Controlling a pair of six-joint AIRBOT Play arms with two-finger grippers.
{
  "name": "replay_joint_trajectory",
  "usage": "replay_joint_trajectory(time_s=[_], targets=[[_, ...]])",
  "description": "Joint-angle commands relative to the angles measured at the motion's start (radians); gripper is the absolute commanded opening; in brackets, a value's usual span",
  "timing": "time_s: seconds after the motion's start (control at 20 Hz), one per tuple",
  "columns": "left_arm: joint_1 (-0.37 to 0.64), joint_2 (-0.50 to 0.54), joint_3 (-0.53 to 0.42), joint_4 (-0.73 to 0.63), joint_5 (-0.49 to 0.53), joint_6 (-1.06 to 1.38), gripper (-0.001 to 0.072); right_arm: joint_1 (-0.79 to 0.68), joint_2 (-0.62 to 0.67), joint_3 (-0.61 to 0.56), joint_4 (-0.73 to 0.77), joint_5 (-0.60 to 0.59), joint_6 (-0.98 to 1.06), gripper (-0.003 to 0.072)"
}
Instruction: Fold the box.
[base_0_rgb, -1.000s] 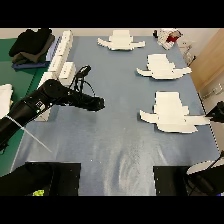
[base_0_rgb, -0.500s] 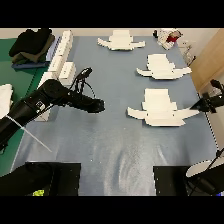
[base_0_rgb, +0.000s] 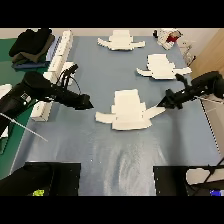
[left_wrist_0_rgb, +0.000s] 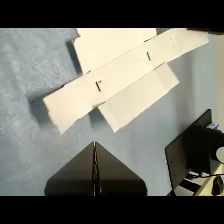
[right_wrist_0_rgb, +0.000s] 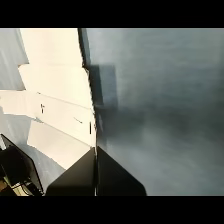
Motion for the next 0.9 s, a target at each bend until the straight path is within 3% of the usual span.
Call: replay_joint_trajectory(time_s=[0.0,0.15,0.25,0.35,0.4,0.45,0.5,0.55,0.7,0.8,0.85], targets=[[0.119,0.001,-0.042,-0.130,-0.193,0.130,0.0015,0.180,0.231,-0.276,0.010,0.183,0.102,-0.0001],[0.145,0.000,-0.126,-0.175,-0.217,0.183,0.0015,0.303,0.421,-0.490,-0.004,0.377,0.195,0.0011],[0.145,0.000,-0.147,-0.169,-0.192,0.196,0.0016,0.339,0.449,-0.525,-0.026,0.385,0.207,0.0284],[0.145,0.000,-0.146,-0.169,-0.177,0.208,0.0035,0.348,0.438,-0.523,-0.031,0.371,0.214,0.0296],[0.144,0.000,-0.147,-0.169,-0.164,0.210,0.0347,0.348,0.425,-0.521,-0.030,0.372,0.214,0.0293],[0.145,0.000,-0.146,-0.170,-0.146,0.207,0.0544,0.348,0.411,-0.520,-0.026,0.371,0.213,0.0284],[0.145,0.000,-0.146,-0.170,-0.135,0.205,0.0458,0.350,0.396,-0.520,-0.023,0.367,0.205,0.0227],[0.145,0.000,-0.146,-0.170,-0.132,0.203,0.0453,0.355,0.384,-0.519,-0.017,0.367,0.179,0.0141],[0.145,-0.002,-0.145,-0.169,-0.113,0.199,0.0453,0.371,0.373,-0.517,0.010,0.373,0.128,0.0139],[0.145,-0.021,-0.132,-0.169,-0.088,0.200,0.0453,0.399,0.374,-0.517,0.011,0.377,0.068,0.0002],[0.146,-0.044,-0.113,-0.168,-0.094,0.203,0.0453,0.421,0.375,-0.517,0.011,0.378,0.043,0.0002]])
